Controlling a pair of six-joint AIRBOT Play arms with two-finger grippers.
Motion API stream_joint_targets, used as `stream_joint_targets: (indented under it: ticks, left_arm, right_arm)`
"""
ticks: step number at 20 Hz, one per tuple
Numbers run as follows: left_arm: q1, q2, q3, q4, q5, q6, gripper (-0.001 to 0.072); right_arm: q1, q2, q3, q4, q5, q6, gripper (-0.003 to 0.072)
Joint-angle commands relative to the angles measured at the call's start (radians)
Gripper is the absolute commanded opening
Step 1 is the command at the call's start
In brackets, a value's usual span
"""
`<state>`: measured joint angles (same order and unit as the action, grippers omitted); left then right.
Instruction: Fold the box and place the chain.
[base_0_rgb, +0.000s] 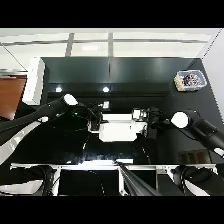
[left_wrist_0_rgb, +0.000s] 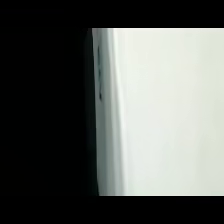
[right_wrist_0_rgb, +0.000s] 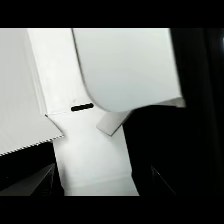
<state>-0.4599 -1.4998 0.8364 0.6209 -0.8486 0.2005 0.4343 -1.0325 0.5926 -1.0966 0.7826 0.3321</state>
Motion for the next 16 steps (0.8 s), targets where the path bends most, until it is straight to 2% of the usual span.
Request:
stream_joint_targets:
  ticks: [1,7,12,16]
  left_arm:
    - [-0.001,-0.002,0.0,0.026,0.007,0.001,0.0029]
    - [-0.001,-0.002,0.0,0.026,0.007,0.001,0.0029]
    - [-0.001,-0.002,0.0,0.026,0.007,0.001,0.0029]
    - [-0.001,-0.002,0.0,0.026,0.007,0.001,0.0029]
  right_arm:
    - [0.029,-0.047,-0.001,0.004,0.007,-0.027,0.0714]
    - [0.068,-0.093,-0.001,0.066,0.061,-0.027,0.0714]
    - [0.067,-0.093,-0.001,0.212,0.05,-0.041,0.0713]
    - [0.067,-0.092,-0.001,0.233,0.051,-0.048,0.0714]
